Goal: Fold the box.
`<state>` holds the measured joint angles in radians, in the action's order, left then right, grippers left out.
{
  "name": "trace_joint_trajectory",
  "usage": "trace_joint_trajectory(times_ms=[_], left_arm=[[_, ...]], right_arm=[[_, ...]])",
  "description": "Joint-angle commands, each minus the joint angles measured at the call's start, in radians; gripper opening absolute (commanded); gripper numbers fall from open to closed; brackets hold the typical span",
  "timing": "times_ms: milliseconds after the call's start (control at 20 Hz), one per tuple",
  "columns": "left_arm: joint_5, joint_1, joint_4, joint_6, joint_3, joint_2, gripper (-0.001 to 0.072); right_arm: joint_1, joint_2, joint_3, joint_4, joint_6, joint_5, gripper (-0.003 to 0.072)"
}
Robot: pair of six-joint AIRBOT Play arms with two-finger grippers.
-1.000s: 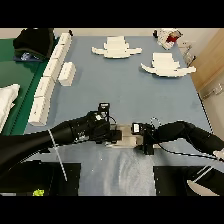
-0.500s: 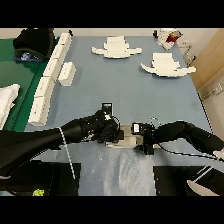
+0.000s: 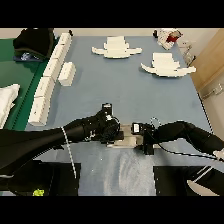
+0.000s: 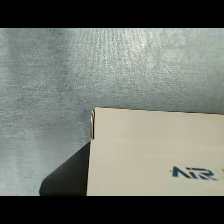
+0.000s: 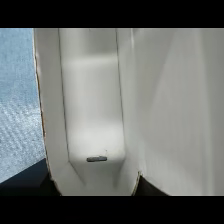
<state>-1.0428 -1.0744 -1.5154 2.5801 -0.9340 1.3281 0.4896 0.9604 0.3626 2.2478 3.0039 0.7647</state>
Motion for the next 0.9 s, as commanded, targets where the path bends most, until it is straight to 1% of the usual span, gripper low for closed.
trace_joint_trajectory(times_ms=[0,50,100,150,200,450,550,850], left_arm=[[0.013,0.0,0.01,0.002,-0.001,0.002,0.0015],[0.014,-0.001,0.013,-0.001,-0.001,0.002,0.0029],[0.014,-0.001,0.014,-0.007,-0.001,0.002,0.0297],[0.014,0.0,0.014,-0.006,-0.001,0.002,0.0605],[0.014,0.0,0.014,-0.006,-0.001,0.002,0.063],[0.014,0.0,0.011,-0.006,-0.001,0.002,0.0627],[0.016,0.0,0.006,-0.006,-0.001,0.003,0.0398],[0.03,0.0,-0.007,-0.023,-0.001,0.003,0.0392]], right_arm=[[0.0,0.0,0.0,0.0,0.0,0.0,0.0536],[0.0,0.0,0.0,0.0,0.0,0.0,0.0536],[0.0,0.0,0.0,0.0,0.0,0.0,0.0536],[0.0,0.0,0.0,0.0,0.0,0.0,0.0536],[0.0,0.0,0.0,0.0,0.0,0.0,0.0536],[0.0,0.0,0.0,0.0,0.0,0.0,0.0536],[0.0,0.0,0.0,0.0,0.0,0.0,0.0536],[0.0,0.0,0.0,0.0,0.0,0.0,0.0536]])
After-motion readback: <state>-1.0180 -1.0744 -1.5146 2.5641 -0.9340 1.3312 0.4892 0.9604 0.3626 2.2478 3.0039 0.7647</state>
